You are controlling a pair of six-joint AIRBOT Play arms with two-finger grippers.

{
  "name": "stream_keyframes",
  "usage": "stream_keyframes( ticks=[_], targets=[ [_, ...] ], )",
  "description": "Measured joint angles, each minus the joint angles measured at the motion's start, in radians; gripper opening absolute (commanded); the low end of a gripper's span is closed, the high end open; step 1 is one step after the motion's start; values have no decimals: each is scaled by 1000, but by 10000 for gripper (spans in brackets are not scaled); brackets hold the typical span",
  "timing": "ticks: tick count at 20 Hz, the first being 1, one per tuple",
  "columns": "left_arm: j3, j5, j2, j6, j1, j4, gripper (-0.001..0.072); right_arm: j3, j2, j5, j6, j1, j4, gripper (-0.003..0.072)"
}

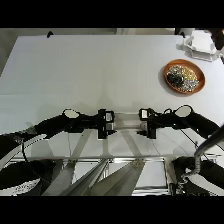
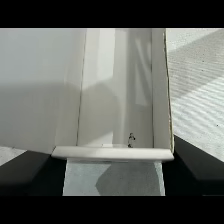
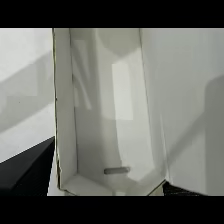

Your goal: Fold the box and place the chain.

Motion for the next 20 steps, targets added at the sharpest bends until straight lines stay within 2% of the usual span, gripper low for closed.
stream_keyframes(
  ticks=[6, 11, 12, 13, 14, 15, 16, 20],
  targets=[
    [0, -2, 0, -1, 0, 0, 150, -1, 73, 8, 146, -14, -137, 684],
    [0, -2, 0, -1, 0, 0, 150, -1, 203, 45, 235, -114, -200, 680],
    [0, -2, 0, -1, 0, 0, 150, -1, 235, 59, 245, -136, -208, 644],
    [0, -3, 0, -1, 0, 0, 150, -1, 266, 68, 249, -151, -211, 518],
    [0, -3, 0, -1, 0, 0, 150, -1, 297, 77, 255, -164, -207, 325],
    [0, -3, 0, -1, 0, 0, 150, -1, 320, 90, 259, -172, -196, 96],
    [0, -3, 0, -1, 0, 0, 150, -1, 340, 109, 261, -178, -170, 10],
    [0, -3, 0, -1, 0, 0, 150, -1, 376, 182, 174, -189, 26, 11]
  ],
)
